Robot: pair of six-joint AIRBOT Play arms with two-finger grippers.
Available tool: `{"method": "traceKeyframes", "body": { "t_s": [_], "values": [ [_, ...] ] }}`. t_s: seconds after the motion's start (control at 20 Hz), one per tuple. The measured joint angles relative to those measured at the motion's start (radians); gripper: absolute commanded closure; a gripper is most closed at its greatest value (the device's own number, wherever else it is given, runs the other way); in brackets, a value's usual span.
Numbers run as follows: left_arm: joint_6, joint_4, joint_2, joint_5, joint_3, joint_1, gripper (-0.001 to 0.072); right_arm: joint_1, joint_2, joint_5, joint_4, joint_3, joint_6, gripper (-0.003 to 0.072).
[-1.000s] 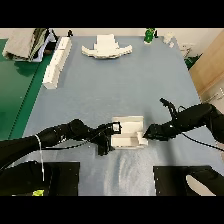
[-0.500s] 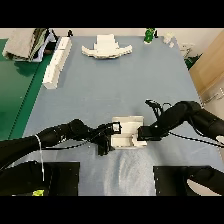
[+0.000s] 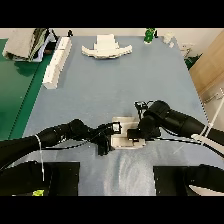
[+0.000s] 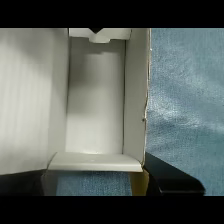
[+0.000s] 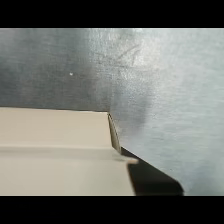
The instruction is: Fold the box.
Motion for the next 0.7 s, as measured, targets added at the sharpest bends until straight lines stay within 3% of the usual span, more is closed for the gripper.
{"method": "traceKeyframes", "body": {
  "t_s": [0.1, 0.2, 0.3, 0.45, 0.7],
  "values": [
    [0.000, 0.000, 0.000, 0.000, 0.000, 0.000, 0.0243, 0.027, -0.027, 0.000, -0.019, 0.008, 0.061, 0.0267],
    [0.000, 0.000, 0.000, 0.000, 0.000, 0.000, 0.0243, 0.039, -0.045, 0.000, -0.043, 0.013, 0.115, 0.0380],
    [0.000, 0.000, 0.000, 0.000, 0.000, 0.000, 0.0243, 0.046, -0.055, -0.008, -0.063, 0.014, 0.154, 0.0384],
    [0.001, 0.000, 0.000, 0.000, 0.000, 0.000, 0.0243, 0.051, -0.061, -0.027, -0.089, 0.015, 0.190, 0.0681],
    [0.003, 0.003, 0.000, 0.000, 0.000, 0.000, 0.0243, 0.053, -0.064, -0.031, -0.103, 0.016, 0.210, 0.0681]
  ]
}}
